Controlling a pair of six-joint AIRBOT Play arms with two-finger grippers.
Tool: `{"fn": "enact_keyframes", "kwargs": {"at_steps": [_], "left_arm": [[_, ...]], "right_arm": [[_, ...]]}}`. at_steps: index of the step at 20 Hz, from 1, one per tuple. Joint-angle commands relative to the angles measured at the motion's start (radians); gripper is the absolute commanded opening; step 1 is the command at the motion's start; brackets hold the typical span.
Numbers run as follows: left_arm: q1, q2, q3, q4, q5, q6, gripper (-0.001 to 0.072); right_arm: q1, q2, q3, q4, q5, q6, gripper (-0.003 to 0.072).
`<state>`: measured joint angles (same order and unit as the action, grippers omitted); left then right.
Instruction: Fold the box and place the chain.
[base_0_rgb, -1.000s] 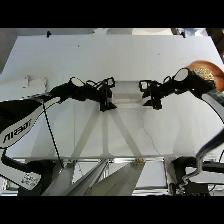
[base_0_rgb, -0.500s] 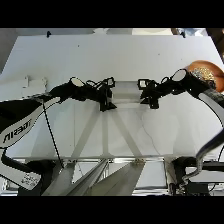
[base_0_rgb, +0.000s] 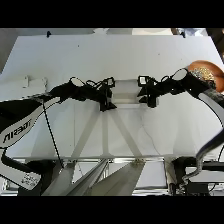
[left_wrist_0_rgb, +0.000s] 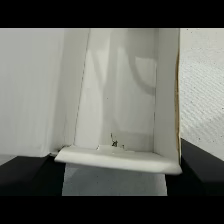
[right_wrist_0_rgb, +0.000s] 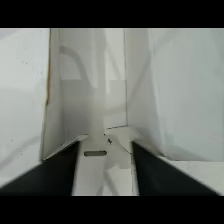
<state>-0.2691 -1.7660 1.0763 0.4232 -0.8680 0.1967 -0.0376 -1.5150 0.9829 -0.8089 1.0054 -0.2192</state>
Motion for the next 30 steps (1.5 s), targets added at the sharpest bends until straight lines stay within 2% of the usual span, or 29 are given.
{"fn": "enact_keyframes", "kwargs": {"at_steps": [1, 3, 4, 5, 6, 11, 14, 17, 19, 21, 24, 28, 30], "left_arm": [[0.000, 0.000, 0.000, 0.000, 0.000, 0.000, 0.0019], [0.000, 0.000, 0.000, 0.000, 0.000, 0.000, 0.0019], [0.000, 0.000, 0.000, 0.000, 0.000, 0.000, 0.0019], [0.000, 0.000, 0.000, 0.000, 0.000, 0.000, 0.0019], [0.000, 0.000, 0.000, 0.000, 0.000, 0.000, 0.0019], [0.000, 0.000, 0.000, 0.000, 0.000, 0.000, 0.0019], [0.000, 0.000, 0.000, 0.000, 0.000, 0.000, 0.0019], [0.000, 0.000, 0.000, 0.000, 0.000, 0.000, 0.0019], [0.000, 0.000, 0.000, 0.000, 0.000, 0.000, 0.0019], [0.000, 0.000, 0.000, 0.000, 0.000, 0.000, 0.0019], [0.000, 0.000, 0.000, 0.000, 0.000, 0.000, 0.0019], [0.000, 0.000, 0.000, 0.000, 0.000, 0.000, 0.0019], [0.000, 0.000, 0.000, 0.000, 0.000, 0.000, 0.0019]], "right_arm": [[0.001, -0.004, 0.000, 0.018, -0.020, 0.003, 0.0536], [0.001, -0.006, 0.000, 0.018, -0.021, 0.013, 0.0518], [0.001, -0.006, 0.000, 0.019, -0.020, 0.013, 0.0387], [0.001, -0.006, 0.000, 0.016, -0.013, 0.013, 0.0155], [0.001, -0.006, 0.000, 0.006, -0.002, 0.014, 0.0012], [-0.028, 0.063, 0.000, -0.144, -0.002, 0.221, 0.0010], [-0.128, 0.167, 0.000, -0.149, 0.003, 0.359, 0.0010], [-0.245, 0.247, 0.000, -0.182, 0.005, 0.592, 0.0010], [-0.302, 0.243, 0.000, -0.249, 0.023, 0.801, 0.0010], [-0.330, 0.222, -0.011, -0.281, 0.058, 0.917, 0.0008], [-0.330, 0.204, -0.049, -0.299, 0.061, 0.985, 0.0008], [-0.309, 0.135, -0.085, -0.282, 0.126, 1.005, 0.0008], [-0.283, 0.097, -0.092, -0.235, 0.131, 1.003, 0.0008]]}}
